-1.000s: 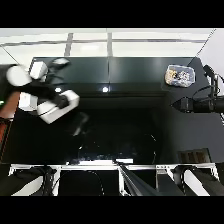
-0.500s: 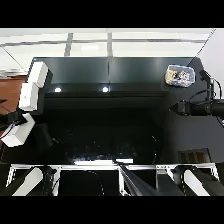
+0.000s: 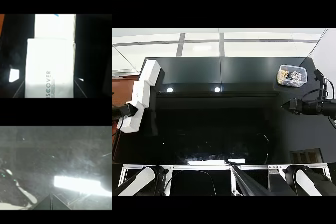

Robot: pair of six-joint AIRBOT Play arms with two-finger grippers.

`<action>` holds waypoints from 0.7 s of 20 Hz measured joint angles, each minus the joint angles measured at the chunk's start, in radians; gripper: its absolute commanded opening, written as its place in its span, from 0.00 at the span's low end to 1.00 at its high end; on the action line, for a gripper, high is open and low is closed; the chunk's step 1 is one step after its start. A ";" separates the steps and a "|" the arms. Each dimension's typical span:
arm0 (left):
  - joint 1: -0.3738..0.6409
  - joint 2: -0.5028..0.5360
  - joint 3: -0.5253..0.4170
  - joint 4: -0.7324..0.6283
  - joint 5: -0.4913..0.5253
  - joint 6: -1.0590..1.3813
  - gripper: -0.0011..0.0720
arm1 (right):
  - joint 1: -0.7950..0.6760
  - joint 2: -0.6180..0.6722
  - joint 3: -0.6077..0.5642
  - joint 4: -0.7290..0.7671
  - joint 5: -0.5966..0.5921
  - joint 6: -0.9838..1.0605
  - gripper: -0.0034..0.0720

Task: Fold the box and place the chain.

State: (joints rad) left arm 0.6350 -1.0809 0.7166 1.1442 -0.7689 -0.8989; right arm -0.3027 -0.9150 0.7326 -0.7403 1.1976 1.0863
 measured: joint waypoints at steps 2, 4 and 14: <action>-0.026 -0.042 0.001 -0.012 0.053 0.016 0.63 | 0.000 0.000 0.000 0.023 -0.002 0.015 0.07; -0.050 -0.072 0.012 -0.026 0.106 0.028 0.99 | 0.000 0.000 0.000 0.045 -0.003 0.023 0.07; -0.154 0.019 0.307 -0.277 -0.053 -0.052 0.05 | 0.291 -0.007 0.000 0.043 -0.270 0.034 0.07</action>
State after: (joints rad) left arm 0.4808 -1.0618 1.0237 0.8669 -0.8215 -0.9508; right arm -0.0113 -0.9222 0.7322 -0.6971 0.9279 1.1202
